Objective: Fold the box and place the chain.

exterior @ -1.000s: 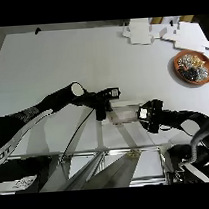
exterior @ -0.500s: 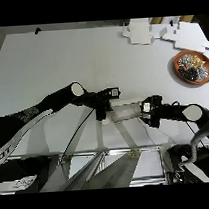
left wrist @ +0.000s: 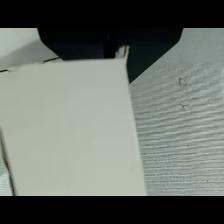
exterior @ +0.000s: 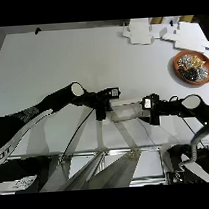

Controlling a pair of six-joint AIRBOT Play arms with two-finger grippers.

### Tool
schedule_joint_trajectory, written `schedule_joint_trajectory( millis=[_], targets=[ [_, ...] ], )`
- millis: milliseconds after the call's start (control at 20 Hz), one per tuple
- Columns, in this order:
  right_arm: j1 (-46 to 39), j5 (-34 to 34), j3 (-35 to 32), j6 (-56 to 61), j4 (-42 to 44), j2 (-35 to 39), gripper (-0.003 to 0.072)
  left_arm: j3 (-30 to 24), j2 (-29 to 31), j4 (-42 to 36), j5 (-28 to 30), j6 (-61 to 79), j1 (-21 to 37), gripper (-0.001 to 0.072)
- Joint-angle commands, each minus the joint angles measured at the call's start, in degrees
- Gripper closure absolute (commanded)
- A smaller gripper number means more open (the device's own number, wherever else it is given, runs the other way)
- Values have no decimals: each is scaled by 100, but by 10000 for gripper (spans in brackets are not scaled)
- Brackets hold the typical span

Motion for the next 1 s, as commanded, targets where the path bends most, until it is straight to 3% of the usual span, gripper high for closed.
schedule_joint_trajectory(
  millis=[0,400,600,950],
  targets=[
    [-74,195,254,-229,66,-459,3,-2,0,0,-2,2,-4,696],
    [138,459,221,-442,72,-619,3,-2,0,2,0,2,-4,696],
    [199,382,-127,-315,-7,-619,3,-2,0,0,-2,2,-4,696],
    [186,269,-149,-341,295,-619,27,-2,0,0,0,2,-4,696]
  ],
)
